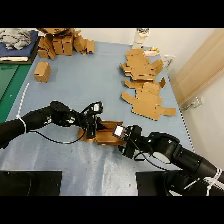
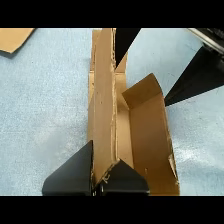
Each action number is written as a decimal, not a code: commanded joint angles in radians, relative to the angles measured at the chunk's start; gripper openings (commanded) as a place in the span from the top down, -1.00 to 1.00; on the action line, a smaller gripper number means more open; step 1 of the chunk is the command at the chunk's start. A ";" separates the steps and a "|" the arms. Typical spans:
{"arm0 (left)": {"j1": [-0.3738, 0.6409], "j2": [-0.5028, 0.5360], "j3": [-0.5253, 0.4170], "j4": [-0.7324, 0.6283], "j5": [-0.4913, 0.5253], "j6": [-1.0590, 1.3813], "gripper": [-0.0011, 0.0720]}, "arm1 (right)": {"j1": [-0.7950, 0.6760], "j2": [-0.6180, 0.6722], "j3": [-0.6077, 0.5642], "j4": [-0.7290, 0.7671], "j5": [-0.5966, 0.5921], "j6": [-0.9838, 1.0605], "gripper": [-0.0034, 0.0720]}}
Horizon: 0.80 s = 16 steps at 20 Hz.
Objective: Fold the box.
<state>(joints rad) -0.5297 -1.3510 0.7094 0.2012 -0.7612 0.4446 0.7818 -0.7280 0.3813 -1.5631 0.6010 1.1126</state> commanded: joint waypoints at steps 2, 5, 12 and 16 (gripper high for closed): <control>0.000 0.000 0.000 0.000 0.000 0.000 0.94 | -0.132 0.010 -0.002 0.294 -0.008 -0.354 -1.00; 0.000 0.000 0.000 0.000 0.000 0.000 0.94 | -0.173 0.010 -0.002 0.357 -0.009 -0.430 -1.00; 0.000 0.000 0.000 0.000 0.000 0.000 0.93 | -0.179 -0.033 0.000 0.364 -0.079 -0.478 -1.00; 0.000 0.000 0.000 0.000 0.000 0.000 0.94 | -0.214 -0.064 0.002 0.451 -0.093 -0.589 -1.00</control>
<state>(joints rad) -0.5297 -1.3510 0.7094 0.2012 -0.7609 0.4446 0.5934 -0.7734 0.3805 -1.1812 0.5255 0.6125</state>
